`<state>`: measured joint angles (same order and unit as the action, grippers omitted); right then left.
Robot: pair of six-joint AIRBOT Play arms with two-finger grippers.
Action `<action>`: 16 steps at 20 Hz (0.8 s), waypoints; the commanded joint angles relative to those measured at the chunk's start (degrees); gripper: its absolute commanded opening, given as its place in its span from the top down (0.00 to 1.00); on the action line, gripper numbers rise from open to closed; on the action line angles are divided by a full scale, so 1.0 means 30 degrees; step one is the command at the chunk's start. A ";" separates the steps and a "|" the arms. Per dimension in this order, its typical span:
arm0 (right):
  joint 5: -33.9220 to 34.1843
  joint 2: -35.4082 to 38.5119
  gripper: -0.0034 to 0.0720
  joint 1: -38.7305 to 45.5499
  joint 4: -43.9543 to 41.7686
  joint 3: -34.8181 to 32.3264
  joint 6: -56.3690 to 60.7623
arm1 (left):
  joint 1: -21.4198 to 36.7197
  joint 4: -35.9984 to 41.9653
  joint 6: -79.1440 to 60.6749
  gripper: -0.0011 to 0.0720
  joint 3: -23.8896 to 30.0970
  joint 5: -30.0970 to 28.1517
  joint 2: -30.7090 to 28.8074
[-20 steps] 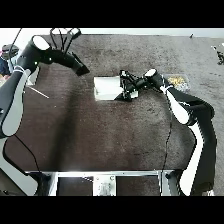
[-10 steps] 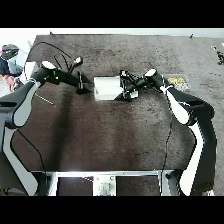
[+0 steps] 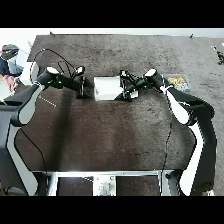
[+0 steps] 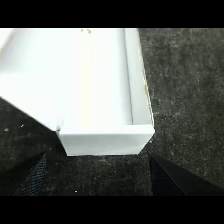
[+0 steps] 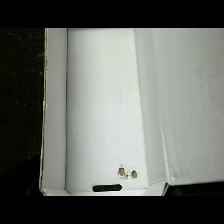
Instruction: Fold the box and place the chain.
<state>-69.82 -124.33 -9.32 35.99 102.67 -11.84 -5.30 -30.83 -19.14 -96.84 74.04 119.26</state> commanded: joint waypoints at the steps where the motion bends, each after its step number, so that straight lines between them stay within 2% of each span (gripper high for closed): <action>1: 0.0000 -0.0007 0.36 -0.0007 0.0000 0.0000 0.0007 | -0.0029 0.0160 -0.0831 0.00 -0.0022 0.0226 0.0444; 6: 0.0000 -0.0007 0.36 0.0000 0.0000 0.0000 0.0015 | -0.0022 0.1872 -0.1807 0.00 -0.0022 0.0634 0.0714; 11: -0.0007 -0.0007 0.36 0.0000 0.0000 0.0000 0.0007 | -0.0138 0.1989 -0.1785 0.00 -0.0022 0.0670 0.1268; 16: 0.0000 -0.0007 0.36 0.0000 0.0000 0.0000 0.0007 | -0.1005 0.2040 -0.1639 0.00 -0.0022 -0.0860 0.1559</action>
<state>-69.82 -124.33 -9.32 36.01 102.67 -11.84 -7.20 -24.88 -24.43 -96.86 74.15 123.48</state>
